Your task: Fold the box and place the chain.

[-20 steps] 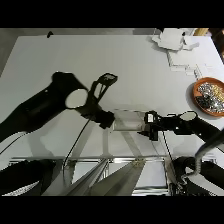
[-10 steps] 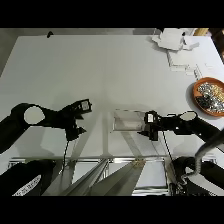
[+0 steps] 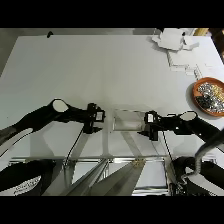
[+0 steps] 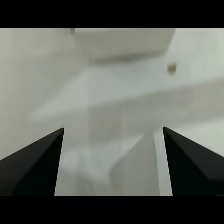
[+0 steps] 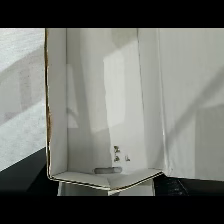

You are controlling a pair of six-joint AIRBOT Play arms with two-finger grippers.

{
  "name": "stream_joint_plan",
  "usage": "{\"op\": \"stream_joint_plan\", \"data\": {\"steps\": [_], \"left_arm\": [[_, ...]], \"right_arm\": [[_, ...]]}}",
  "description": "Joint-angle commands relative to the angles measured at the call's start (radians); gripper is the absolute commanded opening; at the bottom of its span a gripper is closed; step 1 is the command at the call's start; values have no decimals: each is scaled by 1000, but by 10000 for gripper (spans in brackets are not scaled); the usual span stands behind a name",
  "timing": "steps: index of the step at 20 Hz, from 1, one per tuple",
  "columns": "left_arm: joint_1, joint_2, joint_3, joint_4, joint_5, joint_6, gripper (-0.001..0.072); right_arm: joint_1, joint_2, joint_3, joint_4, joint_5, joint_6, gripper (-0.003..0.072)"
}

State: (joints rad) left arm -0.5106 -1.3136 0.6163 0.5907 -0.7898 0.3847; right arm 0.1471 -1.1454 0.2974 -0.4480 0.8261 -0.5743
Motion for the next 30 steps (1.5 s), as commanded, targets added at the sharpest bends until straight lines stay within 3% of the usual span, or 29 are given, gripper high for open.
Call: {"op": "stream_joint_plan", "data": {"steps": [1, 7, 23, 30], "left_arm": [[-60, -132, 109, -117, -101, 60, 695], [-67, -142, 108, -119, -139, 35, 695], [-82, -175, 72, -158, -5, 47, 695], [-95, -198, 72, -243, -7, 125, 695]], "right_arm": [[0, 0, 0, 0, 0, 0, 474], [0, 0, 0, 0, 0, 0, 474], [0, 0, 0, 0, 0, 0, 474], [0, 0, 0, 0, 0, 0, 474]]}}
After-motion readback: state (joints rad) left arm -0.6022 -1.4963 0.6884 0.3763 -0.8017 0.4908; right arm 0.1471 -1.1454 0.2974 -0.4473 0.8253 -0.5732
